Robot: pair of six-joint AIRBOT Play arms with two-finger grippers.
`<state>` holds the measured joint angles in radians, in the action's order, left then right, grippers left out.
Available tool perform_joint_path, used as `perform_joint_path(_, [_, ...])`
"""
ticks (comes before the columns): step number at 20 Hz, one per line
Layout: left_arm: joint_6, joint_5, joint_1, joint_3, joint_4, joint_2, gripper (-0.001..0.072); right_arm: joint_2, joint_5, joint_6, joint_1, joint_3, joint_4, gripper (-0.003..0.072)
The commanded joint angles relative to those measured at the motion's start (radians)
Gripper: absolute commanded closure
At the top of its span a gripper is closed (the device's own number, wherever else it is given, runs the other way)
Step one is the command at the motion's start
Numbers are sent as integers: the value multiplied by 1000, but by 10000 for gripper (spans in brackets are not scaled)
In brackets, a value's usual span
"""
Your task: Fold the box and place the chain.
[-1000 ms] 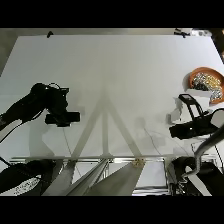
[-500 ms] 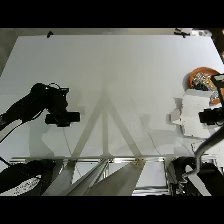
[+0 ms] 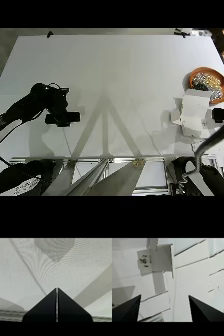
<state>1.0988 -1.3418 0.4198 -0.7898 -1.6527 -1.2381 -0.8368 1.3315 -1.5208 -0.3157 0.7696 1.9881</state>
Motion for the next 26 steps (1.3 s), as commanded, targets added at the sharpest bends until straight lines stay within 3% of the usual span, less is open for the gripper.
perform_joint_path(1, [0,0,0,0,0,1,699,-63,-47,3,-29,0,16,31])
perform_joint_path(11, [0,0,0,0,0,1,699,-290,-123,3,-29,0,86,48])
perform_joint_path(13, [0,0,0,0,0,1,699,-326,-136,3,-29,0,109,146])
perform_joint_path(16, [0,0,0,0,0,1,699,-360,-105,3,-30,0,163,189])
perform_joint_path(19, [0,0,0,0,0,1,699,-361,-109,-1,-30,0,206,283])
perform_joint_path(21, [0,0,0,0,0,1,699,-361,-105,-1,-30,0,226,497])
perform_joint_path(22, [0,0,0,0,0,1,699,-361,-101,0,-30,0,225,682])
perform_joint_path(24, [0,0,0,0,0,1,699,-360,-92,8,-29,0,197,675])
perform_joint_path(26, [0,0,0,0,0,1,699,-344,-95,97,-28,0,69,677])
